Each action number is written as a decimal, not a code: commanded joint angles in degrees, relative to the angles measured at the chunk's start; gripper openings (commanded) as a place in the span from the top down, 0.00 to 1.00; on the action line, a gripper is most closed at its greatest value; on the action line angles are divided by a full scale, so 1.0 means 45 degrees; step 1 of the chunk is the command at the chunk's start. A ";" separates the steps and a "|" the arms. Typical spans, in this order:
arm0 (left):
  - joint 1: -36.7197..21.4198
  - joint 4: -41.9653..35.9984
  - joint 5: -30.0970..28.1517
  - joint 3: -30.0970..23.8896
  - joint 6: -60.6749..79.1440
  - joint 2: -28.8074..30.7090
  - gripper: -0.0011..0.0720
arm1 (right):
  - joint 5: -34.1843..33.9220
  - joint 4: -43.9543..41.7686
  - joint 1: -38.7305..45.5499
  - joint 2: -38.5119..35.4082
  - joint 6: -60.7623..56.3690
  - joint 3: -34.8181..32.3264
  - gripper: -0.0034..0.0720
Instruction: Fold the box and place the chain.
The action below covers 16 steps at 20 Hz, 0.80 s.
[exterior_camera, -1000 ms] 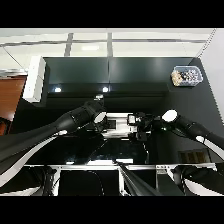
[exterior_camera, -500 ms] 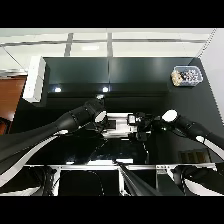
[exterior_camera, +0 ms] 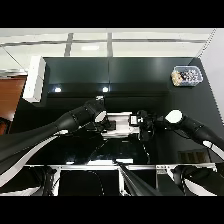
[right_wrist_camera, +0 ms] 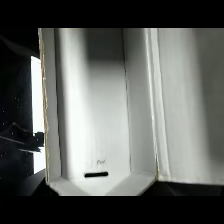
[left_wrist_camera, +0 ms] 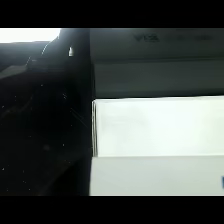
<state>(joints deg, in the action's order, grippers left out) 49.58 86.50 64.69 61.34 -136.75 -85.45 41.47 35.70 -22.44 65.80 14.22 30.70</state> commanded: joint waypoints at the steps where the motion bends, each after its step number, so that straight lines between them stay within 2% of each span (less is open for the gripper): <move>1: 0.0005 0.0005 0.0078 0.0005 0.0010 0.0000 0.95 | 0.0505 0.1511 0.0102 -0.0476 -0.0733 0.0010 0.02; 5: 0.0005 0.0005 0.0078 0.0005 0.0010 0.0000 0.95 | 0.0398 0.1846 0.0117 -0.0476 -0.0670 0.0015 0.02; 6: 0.0005 0.0005 0.0073 0.0005 0.0010 0.0000 0.95 | 0.0418 0.1821 0.0112 -0.0476 -0.0617 0.0015 0.09; 7: 0.0005 0.0005 0.0068 0.0005 0.0010 0.0000 0.95 | 0.0520 0.1719 0.0112 -0.0476 -0.0583 0.0015 0.33; 8: 0.0005 0.0005 0.0068 0.0005 0.0010 0.0000 0.95 | 0.0665 0.1681 0.0107 -0.0471 -0.0583 0.0010 0.42; 9: 0.0005 0.0005 0.0068 0.0005 0.0010 0.0000 0.95 | 0.0743 0.1569 0.0073 -0.0461 -0.0583 0.0010 0.42; 11: 0.0005 0.0000 0.0063 0.0005 0.0010 0.0000 0.95 | 0.0719 0.1107 -0.0034 -0.0452 -0.0583 0.0000 0.80; 16: 0.0005 0.0000 -0.0019 0.0005 0.0010 0.0000 0.95 | 0.0661 -0.1855 -0.0049 -0.0005 -0.0578 0.0000 0.80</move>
